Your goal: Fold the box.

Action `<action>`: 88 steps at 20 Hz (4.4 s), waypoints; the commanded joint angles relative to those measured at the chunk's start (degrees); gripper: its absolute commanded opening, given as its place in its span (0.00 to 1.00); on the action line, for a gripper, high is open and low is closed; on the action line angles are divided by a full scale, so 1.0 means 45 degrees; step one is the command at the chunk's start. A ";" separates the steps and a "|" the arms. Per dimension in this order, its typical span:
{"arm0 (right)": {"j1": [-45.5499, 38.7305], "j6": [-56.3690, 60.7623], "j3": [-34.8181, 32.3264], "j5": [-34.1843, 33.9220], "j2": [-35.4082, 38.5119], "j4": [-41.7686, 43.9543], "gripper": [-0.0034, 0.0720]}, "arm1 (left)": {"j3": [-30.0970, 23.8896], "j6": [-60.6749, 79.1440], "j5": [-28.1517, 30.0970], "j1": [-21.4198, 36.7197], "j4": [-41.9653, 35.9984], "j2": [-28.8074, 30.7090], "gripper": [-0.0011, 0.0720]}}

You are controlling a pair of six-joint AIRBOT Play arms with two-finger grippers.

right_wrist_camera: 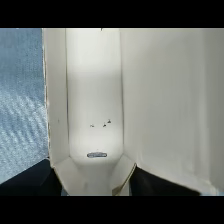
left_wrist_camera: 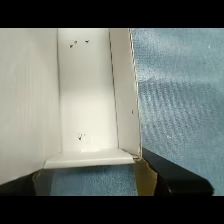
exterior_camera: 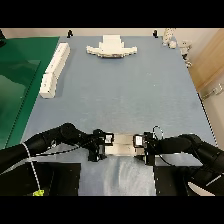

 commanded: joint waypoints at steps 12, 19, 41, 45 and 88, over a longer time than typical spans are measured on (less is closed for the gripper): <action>0.0005 0.0005 0.0005 0.0010 0.0005 0.0005 0.76 | -0.0015 -0.0107 0.0534 0.0049 -0.0078 -0.0291 0.96; 0.0005 0.0005 0.0005 0.0010 0.0010 0.0005 0.76 | -0.0525 -0.0073 0.0529 0.0573 -0.0151 0.0583 0.96; 0.0005 0.0005 0.0005 0.0010 0.0010 -0.0019 0.76 | -0.0889 0.1054 0.0563 0.0083 -0.1987 0.0549 0.96; 0.0005 0.0005 0.0005 0.0015 0.0010 -0.0024 0.76 | -0.0889 0.0568 0.0835 0.0083 -0.1923 0.0554 0.96; 0.0005 0.0005 0.0005 0.0010 0.0010 -0.0029 0.76 | -0.0758 -0.0107 0.0996 -0.0393 -0.1214 0.0389 0.72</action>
